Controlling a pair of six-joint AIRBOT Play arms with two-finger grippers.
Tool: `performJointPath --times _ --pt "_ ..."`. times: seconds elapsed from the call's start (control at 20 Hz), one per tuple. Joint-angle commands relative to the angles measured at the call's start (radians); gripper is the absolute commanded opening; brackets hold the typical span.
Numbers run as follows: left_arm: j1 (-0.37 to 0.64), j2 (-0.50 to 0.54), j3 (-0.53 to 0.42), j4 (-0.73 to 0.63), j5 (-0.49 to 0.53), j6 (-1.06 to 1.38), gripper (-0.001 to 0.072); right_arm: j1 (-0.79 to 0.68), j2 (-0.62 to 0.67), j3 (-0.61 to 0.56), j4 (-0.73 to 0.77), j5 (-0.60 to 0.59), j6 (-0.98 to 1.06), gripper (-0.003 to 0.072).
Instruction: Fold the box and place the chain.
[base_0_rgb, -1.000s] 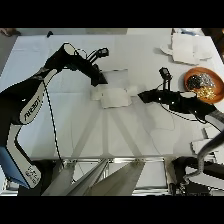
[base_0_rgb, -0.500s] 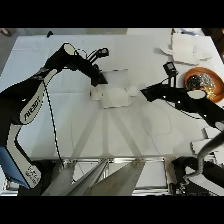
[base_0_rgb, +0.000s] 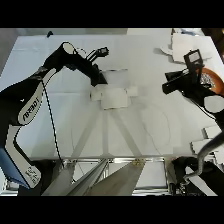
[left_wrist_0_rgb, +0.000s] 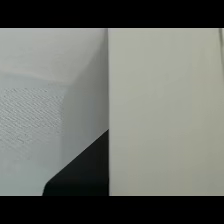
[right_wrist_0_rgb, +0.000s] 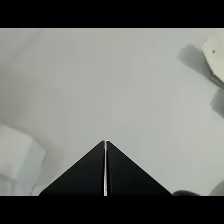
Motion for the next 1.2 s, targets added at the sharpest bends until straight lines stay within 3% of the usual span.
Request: performJointPath --times 0.0,0.25,0.8,1.0,1.15 --pt "0.001 0.043 0.0 0.032 -0.018 -0.001 0.0004 0.0 0.023 0.0 -0.072 -0.126 0.041 0.0012" --pt "0.002 0.087 0.0 0.109 -0.039 -0.032 0.0004 0.0 0.023 0.0 -0.072 -0.204 0.041 0.0012" --pt "0.034 0.206 -0.001 0.074 -0.16 -0.072 0.0004 0.0 0.023 0.0 -0.072 -0.204 0.041 0.0012" --pt "0.022 0.286 -0.041 0.095 -0.167 -0.068 0.0004 0.0 0.023 0.0 -0.072 -0.204 0.041 0.0012" --pt "0.021 0.351 -0.13 0.098 -0.168 -0.051 0.0006 0.0 0.023 0.0 -0.072 -0.204 0.041 0.0012"
